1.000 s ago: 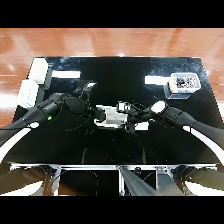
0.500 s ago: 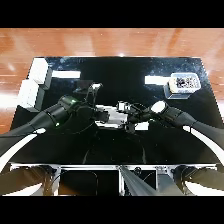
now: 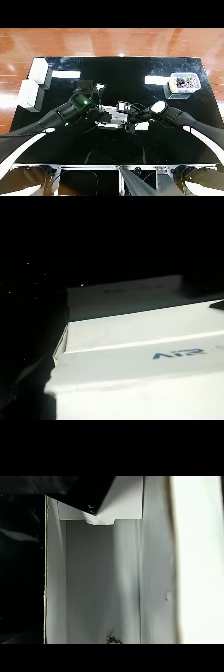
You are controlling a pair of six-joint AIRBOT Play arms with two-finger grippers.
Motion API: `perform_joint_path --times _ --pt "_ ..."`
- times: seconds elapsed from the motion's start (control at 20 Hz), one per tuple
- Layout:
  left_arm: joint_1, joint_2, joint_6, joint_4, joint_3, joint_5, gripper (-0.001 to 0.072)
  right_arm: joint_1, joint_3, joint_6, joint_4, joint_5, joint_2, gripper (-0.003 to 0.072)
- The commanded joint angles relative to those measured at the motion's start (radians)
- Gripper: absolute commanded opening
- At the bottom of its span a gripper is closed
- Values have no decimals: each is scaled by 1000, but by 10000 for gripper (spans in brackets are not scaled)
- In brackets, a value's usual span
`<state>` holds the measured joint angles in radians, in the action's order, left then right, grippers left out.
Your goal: Fold the box and place the chain.
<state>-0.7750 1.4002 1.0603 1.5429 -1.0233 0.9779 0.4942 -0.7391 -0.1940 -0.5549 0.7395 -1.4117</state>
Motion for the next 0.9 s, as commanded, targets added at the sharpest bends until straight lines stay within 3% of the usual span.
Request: perform_joint_path --times 0.0,0.2,0.85 --pt "-4 25 -17 -9 -37 44 520 0 0 0 0 0 0 628" --pt "-3 26 -17 -9 -47 47 435 0 0 0 0 0 0 628" --pt "-2 93 -18 -13 -49 21 426 0 0 0 1 1 0 628"
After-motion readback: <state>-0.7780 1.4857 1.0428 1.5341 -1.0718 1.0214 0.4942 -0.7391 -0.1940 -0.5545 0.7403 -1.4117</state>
